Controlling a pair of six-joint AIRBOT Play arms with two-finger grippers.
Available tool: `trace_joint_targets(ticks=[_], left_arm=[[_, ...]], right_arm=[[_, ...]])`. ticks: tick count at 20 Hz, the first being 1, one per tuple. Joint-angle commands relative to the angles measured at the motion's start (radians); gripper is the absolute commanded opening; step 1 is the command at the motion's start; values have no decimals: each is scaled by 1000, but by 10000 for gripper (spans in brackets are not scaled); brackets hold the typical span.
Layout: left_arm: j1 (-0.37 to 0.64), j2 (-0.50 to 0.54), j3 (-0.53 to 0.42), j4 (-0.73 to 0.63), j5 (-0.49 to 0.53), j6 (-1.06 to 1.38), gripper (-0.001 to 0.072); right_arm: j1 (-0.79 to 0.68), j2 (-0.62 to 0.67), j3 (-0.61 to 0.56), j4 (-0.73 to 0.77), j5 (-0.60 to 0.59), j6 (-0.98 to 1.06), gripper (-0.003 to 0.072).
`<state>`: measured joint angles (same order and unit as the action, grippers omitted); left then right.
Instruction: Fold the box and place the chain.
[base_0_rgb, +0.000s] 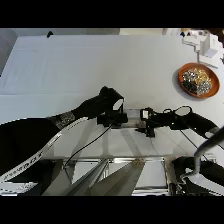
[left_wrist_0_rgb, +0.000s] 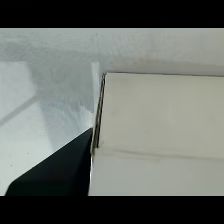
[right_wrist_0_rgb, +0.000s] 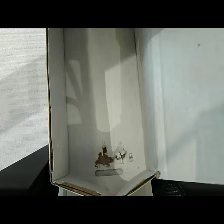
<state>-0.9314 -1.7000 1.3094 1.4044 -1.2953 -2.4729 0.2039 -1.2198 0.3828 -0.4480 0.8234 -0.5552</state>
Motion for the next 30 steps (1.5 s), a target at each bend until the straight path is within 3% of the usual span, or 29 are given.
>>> trace_joint_targets(ticks=[1, 5, 9, 11, 17, 24, 26, 30], left_arm=[[-13, 14, -3, 35, 24, -8, 298], [-20, 23, -12, 52, 37, -23, 297], [-20, 101, -158, 32, 179, -23, 295], [-17, 125, -173, 33, 215, -6, 294], [0, 98, -168, -20, 174, 50, 271], [22, 66, -85, 6, 82, 69, 267], [22, 61, -85, 2, 84, 69, 157], [19, 32, -64, -25, 66, 79, 67]], right_arm=[[0, 0, 1, 0, 0, 0, 296], [0, 0, 1, 0, 0, 0, 296], [0, 0, 1, 0, 0, 0, 296], [0, 0, 1, 0, 0, 0, 296], [0, 0, 1, 0, 0, 0, 296], [0, 0, 1, 0, 0, 0, 296], [0, 0, 1, 0, 0, 0, 296], [0, 0, 1, 0, 0, 0, 296]])
